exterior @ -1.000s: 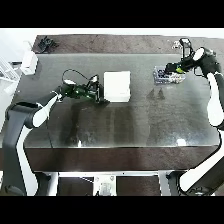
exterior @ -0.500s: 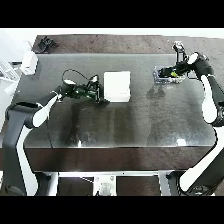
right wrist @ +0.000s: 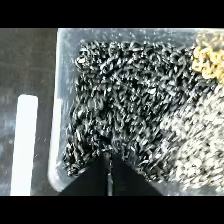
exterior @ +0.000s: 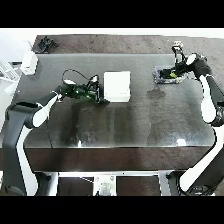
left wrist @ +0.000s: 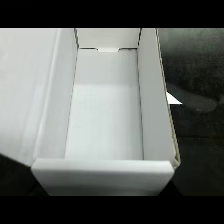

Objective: Fold the box and place the chain.

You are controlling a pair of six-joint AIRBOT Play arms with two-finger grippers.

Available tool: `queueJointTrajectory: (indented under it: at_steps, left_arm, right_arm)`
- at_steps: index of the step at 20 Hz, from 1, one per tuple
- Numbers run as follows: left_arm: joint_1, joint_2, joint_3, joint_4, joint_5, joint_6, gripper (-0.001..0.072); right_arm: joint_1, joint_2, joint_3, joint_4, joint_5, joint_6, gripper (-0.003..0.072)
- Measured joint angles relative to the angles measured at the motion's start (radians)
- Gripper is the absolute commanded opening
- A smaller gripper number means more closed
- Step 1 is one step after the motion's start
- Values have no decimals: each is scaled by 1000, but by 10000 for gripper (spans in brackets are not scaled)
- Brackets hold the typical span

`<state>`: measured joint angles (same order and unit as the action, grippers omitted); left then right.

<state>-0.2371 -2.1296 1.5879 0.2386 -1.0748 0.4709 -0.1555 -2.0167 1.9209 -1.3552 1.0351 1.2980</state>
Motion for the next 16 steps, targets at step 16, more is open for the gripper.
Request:
queueJointTrajectory:
  at_steps: [16]
  left_arm:
    - [0, 0, 0, 0, 0, 0, 477]
  right_arm:
    - [26, 120, 76, -7, 77, 10, 7]
